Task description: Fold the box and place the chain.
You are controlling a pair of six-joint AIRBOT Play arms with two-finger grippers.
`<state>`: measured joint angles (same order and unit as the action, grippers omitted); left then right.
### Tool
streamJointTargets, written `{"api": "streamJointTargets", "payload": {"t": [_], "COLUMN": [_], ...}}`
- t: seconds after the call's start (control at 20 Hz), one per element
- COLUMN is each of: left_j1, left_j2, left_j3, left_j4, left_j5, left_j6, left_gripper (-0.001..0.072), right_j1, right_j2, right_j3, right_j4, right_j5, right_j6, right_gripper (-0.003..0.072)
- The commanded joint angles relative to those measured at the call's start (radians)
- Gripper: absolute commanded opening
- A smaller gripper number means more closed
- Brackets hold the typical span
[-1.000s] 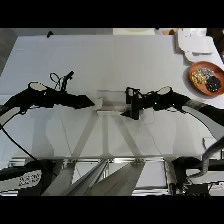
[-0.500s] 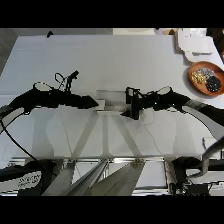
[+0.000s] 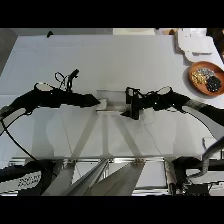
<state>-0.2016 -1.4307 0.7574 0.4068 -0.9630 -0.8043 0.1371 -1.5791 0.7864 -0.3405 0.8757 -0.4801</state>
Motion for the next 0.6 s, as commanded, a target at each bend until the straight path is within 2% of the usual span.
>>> {"api": "streamJointTargets", "payload": {"t": [0.0,0.25,0.55], "left_j1": [-0.031,-0.063,-0.062], "left_j2": [0.000,0.000,0.000], "left_j3": [0.000,0.000,0.000], "left_j4": [0.060,0.080,0.085], "left_j5": [0.029,0.119,0.130], "left_j6": [0.000,0.000,-0.004], "left_gripper": [0.0402,0.0402,0.0402], "right_j1": [0.001,0.001,0.001], "right_j2": [0.000,0.000,0.000], "right_j3": [0.001,0.001,0.001], "right_j4": [0.000,0.000,0.000], "right_j5": [0.000,0.000,0.000], "right_j6": [0.000,0.000,0.000], "right_gripper": [0.0517,0.0517,0.0517]}}
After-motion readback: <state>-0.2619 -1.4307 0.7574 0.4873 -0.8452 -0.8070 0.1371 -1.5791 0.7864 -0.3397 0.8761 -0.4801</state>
